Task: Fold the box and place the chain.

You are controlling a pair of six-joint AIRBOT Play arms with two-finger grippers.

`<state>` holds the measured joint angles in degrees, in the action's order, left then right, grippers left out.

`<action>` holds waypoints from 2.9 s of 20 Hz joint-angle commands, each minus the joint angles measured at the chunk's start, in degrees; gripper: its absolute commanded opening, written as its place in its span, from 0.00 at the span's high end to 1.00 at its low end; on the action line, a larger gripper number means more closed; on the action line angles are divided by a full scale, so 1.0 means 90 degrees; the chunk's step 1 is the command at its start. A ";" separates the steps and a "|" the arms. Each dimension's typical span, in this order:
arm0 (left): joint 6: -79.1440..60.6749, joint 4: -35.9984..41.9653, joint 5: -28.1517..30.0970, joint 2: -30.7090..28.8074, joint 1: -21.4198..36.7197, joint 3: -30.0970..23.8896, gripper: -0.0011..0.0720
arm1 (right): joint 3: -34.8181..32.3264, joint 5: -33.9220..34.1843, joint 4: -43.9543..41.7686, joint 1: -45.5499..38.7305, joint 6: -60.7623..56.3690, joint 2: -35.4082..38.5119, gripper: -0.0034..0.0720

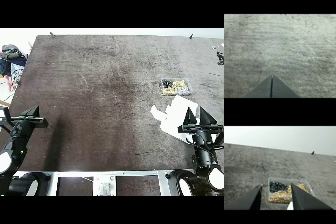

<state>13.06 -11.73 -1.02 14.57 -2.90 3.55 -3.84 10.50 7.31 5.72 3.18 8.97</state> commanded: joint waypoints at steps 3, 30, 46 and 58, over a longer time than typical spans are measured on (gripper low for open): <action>0.0000 -0.0002 0.0002 -0.0002 0.0002 0.0000 0.97 | -0.0002 -0.0002 0.0000 0.0002 0.0000 0.0002 0.43; 0.0000 -0.0002 0.0005 -0.0002 0.0002 0.0000 0.97 | 0.4325 -0.7150 0.3339 -0.5923 -0.5202 -0.6917 0.29; 0.0000 -0.0002 0.0002 -0.0002 0.0002 0.0000 0.97 | 0.7723 -1.0091 0.6926 -0.7919 -0.6341 -0.9624 0.35; 0.0000 -0.0002 0.0000 -0.0002 0.0002 0.0002 0.97 | 0.7706 -1.0642 0.6297 -0.7932 -0.4415 -1.1244 0.35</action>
<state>13.06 -11.73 -1.02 14.57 -2.90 3.55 65.52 -84.53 66.39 -65.65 -40.49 -89.23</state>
